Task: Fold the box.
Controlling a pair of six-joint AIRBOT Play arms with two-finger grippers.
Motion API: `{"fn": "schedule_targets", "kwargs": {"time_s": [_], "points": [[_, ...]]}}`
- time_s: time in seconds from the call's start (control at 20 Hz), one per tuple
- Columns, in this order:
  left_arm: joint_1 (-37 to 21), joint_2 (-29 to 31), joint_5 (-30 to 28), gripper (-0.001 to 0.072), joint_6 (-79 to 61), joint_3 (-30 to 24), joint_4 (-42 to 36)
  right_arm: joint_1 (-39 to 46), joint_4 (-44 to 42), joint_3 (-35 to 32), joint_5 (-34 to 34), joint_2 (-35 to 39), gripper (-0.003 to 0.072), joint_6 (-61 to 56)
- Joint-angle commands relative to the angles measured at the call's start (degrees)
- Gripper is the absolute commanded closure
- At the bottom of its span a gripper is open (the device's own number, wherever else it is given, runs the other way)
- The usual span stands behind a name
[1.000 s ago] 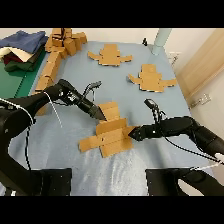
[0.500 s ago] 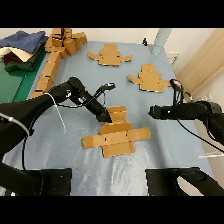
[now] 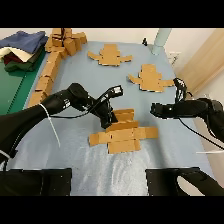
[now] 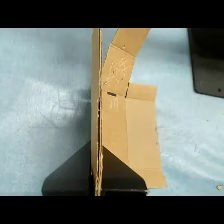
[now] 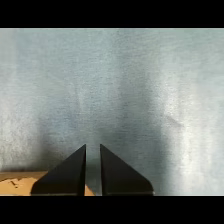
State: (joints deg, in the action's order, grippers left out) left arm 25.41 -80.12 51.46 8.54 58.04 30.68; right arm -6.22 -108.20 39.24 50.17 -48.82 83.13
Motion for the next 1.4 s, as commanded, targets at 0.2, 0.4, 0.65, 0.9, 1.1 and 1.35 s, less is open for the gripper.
{"fn": "schedule_targets", "kwargs": {"time_s": [0.2,0.4,0.65,0.9,1.1,1.35], "points": [[0.70,-0.24,-4.44,0.0699,-1.70,-4.61,0.13,0.04,-1.14,-0.04,-0.22,-0.15,0.0549,-0.15],[0.81,-0.55,-2.56,0.0698,-1.70,-4.61,0.70,0.04,-1.29,-0.04,-0.22,-0.15,0.0549,-0.15],[1.14,-0.55,0.17,0.0697,-1.01,-4.59,2.14,0.02,-2.80,-0.04,1.29,-0.15,0.0674,0.11],[1.18,-0.55,0.09,0.0697,-1.03,-4.59,2.14,-2.62,-1.99,-4.63,10.75,-0.09,0.0682,1.46],[1.16,-0.52,0.09,0.0696,-1.03,-4.52,2.14,-5.27,-3.04,-13.07,6.78,-0.15,0.0682,1.31],[1.16,-0.50,0.15,0.0696,-1.05,-4.02,3.04,-5.33,-3.65,-15.28,4.11,-0.15,0.0682,1.31]]}}
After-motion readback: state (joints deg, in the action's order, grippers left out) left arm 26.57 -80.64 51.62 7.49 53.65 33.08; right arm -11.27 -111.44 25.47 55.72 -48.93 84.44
